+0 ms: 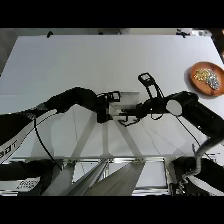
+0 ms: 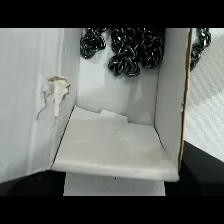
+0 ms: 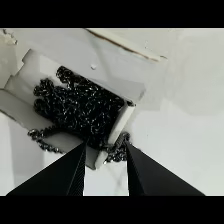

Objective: Fold the box and place the chain.

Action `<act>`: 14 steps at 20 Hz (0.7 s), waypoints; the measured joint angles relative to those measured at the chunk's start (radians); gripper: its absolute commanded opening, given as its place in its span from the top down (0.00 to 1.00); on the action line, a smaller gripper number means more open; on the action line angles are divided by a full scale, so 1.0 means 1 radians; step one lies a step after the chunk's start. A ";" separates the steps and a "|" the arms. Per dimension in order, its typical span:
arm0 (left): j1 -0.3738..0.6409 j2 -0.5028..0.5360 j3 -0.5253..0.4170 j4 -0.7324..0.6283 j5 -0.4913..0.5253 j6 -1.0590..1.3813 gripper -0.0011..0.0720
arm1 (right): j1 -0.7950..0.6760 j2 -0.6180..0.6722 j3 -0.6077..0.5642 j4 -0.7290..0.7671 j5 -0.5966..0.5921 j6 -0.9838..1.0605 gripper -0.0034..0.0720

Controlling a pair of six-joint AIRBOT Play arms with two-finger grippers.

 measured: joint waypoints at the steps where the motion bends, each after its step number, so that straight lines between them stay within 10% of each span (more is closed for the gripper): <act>1: 0.000 0.000 0.000 0.000 0.000 0.000 0.51 | -0.017 0.021 0.000 0.006 0.028 -0.042 0.58; 7: 0.000 0.000 0.000 0.000 0.000 0.000 0.51 | -0.069 0.093 -0.038 -0.005 0.180 -0.360 0.55; 10: 0.000 0.000 0.000 0.000 0.000 0.000 0.51 | -0.064 0.082 -0.103 0.015 0.123 -0.491 0.30; 14: 0.000 0.000 0.000 0.000 0.000 0.000 0.51 | -0.028 0.008 -0.146 0.047 -0.015 -0.579 0.32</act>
